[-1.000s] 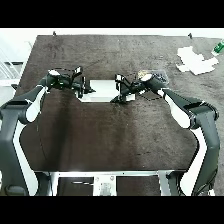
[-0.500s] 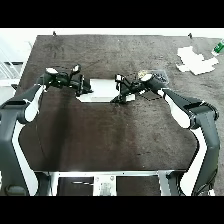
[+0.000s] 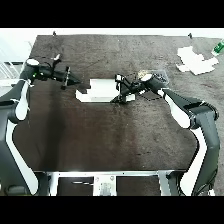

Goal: Fold the box and place the chain.

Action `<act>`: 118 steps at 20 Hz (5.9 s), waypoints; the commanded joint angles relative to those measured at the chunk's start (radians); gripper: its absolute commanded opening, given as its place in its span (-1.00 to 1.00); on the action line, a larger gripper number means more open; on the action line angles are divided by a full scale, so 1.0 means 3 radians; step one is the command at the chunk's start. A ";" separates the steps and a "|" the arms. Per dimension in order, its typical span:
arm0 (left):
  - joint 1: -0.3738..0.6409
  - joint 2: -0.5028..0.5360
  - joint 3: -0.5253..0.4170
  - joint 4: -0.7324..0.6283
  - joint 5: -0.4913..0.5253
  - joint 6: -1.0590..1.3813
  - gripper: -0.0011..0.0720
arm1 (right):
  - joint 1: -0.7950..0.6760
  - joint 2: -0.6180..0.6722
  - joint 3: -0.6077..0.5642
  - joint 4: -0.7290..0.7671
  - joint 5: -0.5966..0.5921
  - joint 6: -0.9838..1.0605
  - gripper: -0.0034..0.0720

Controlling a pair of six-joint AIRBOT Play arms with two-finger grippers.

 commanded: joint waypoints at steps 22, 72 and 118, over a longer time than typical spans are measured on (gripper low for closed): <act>-0.0624 0.2150 -0.2628 -0.0013 0.2051 -0.0085 -0.93 | 0.0003 -0.0001 -0.0001 0.0001 0.0000 0.0001 0.59; -0.0628 0.0552 -0.1061 0.0389 0.1846 -0.0267 -0.91 | 0.0004 -0.0001 -0.0001 0.0001 0.0000 0.0001 0.60; -0.0811 0.0504 -0.0715 0.1456 0.0866 -0.0434 -0.20 | 0.0004 -0.0001 -0.0004 0.0001 0.0000 0.0001 0.59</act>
